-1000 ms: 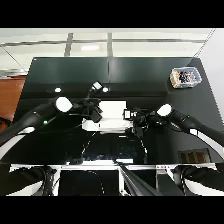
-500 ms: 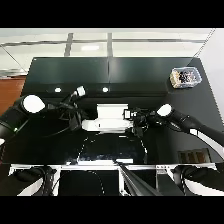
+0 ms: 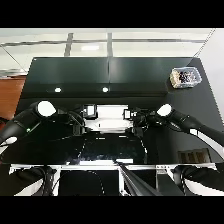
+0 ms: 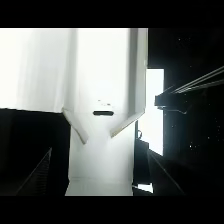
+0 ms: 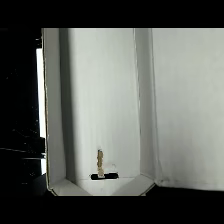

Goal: Fold the box and place the chain.

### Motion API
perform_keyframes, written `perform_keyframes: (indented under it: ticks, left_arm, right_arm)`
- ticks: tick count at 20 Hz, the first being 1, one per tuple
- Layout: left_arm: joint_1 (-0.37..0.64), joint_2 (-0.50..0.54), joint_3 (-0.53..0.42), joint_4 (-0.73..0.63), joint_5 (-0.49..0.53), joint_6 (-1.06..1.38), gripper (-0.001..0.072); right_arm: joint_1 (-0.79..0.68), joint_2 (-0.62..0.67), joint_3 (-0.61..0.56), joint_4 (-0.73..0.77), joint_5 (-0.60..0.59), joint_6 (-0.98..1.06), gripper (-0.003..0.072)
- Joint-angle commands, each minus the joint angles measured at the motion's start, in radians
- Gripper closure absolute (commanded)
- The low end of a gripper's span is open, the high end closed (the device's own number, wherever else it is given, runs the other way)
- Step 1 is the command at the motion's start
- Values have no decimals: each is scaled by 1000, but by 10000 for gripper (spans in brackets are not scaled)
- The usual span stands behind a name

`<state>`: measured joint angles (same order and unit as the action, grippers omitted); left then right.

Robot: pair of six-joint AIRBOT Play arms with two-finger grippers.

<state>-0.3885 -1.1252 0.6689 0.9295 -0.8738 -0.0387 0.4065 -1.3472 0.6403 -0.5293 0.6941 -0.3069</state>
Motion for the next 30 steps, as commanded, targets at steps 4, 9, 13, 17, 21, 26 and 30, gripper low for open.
perform_keyframes:
  ticks: [4, 9, 13, 17, 21, 26, 30]
  left_arm:
    - [-9, -79, -3, -98, 57, 39, 29]
    - [-9, -104, -3, -113, 49, 39, 506]
    - [-9, -105, -3, -147, 49, 39, 549]
    - [-9, -125, -3, -268, 50, 39, 549]
    - [-9, -158, -3, -317, 59, 40, 548]
    - [-9, -187, -3, -322, 53, 40, 548]
    - [-23, -192, -3, -362, 58, 61, 673]
  right_arm:
    - [0, -1, 0, 0, 0, 0, 286]
    - [0, -1, 0, 0, 0, 0, 286]
    - [0, -1, 0, 0, 0, 0, 286]
    - [0, -1, 0, 0, 0, 0, 286]
    - [0, -1, 0, 0, 0, 0, 286]
    - [0, -1, 0, 0, 0, 0, 286]
    - [0, -1, 0, 0, 0, 0, 286]
